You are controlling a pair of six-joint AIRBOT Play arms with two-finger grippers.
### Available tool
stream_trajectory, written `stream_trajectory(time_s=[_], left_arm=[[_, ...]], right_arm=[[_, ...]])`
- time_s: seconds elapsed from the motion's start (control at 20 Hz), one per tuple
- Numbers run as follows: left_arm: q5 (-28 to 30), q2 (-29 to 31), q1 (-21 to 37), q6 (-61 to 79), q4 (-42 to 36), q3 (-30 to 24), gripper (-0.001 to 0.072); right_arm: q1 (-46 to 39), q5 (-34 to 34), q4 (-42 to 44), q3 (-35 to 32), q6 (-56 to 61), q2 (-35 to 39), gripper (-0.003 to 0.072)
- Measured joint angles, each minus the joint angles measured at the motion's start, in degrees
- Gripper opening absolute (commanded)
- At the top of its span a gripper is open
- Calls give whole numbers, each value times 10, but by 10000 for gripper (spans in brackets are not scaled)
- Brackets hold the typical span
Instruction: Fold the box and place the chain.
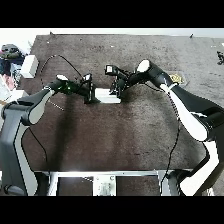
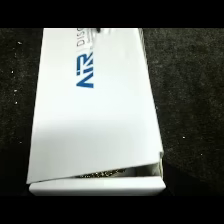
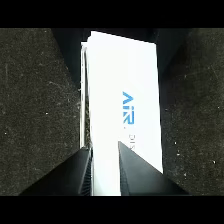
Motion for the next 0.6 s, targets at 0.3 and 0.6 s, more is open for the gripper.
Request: stream_trajectory(time_s=[0.3,0.6], left_arm=[[-3,0,0,0,0,0,354],[-3,0,0,0,0,0,354]], right_arm=[[-2,13,-5,-15,4,0,359],[-28,14,52,-19,4,1,214]])
